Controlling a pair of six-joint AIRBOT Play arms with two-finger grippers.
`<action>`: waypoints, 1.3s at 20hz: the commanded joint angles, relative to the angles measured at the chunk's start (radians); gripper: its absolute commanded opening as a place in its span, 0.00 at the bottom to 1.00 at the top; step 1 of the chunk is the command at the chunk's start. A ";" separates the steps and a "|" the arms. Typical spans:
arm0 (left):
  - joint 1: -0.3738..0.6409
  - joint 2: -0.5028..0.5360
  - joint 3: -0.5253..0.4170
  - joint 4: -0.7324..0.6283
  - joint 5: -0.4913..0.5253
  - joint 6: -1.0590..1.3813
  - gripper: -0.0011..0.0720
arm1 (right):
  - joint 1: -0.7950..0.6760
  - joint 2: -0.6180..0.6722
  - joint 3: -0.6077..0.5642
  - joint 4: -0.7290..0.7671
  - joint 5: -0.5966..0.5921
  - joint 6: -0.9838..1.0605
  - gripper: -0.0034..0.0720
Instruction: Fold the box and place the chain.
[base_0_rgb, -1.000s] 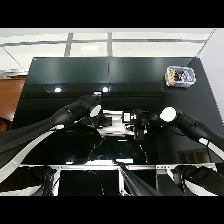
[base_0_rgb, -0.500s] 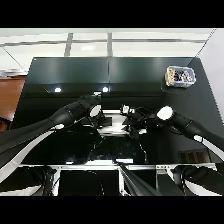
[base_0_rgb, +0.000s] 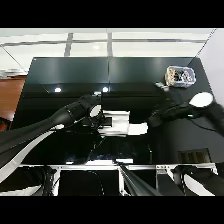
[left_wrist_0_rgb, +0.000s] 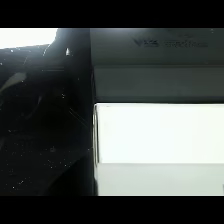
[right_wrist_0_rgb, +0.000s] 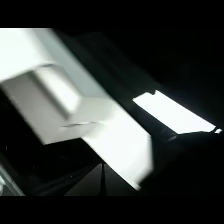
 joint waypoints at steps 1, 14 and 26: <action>0.000 0.000 0.001 0.002 -0.002 0.000 0.05 | -0.271 0.032 -0.076 -0.045 -0.035 0.328 0.06; 0.000 0.000 0.001 0.001 -0.001 0.000 0.05 | 0.110 -0.207 -0.225 0.331 -0.233 0.157 0.06; 0.000 0.000 0.001 0.002 0.000 0.000 0.05 | 0.167 -0.207 -0.054 0.335 -0.075 0.182 0.67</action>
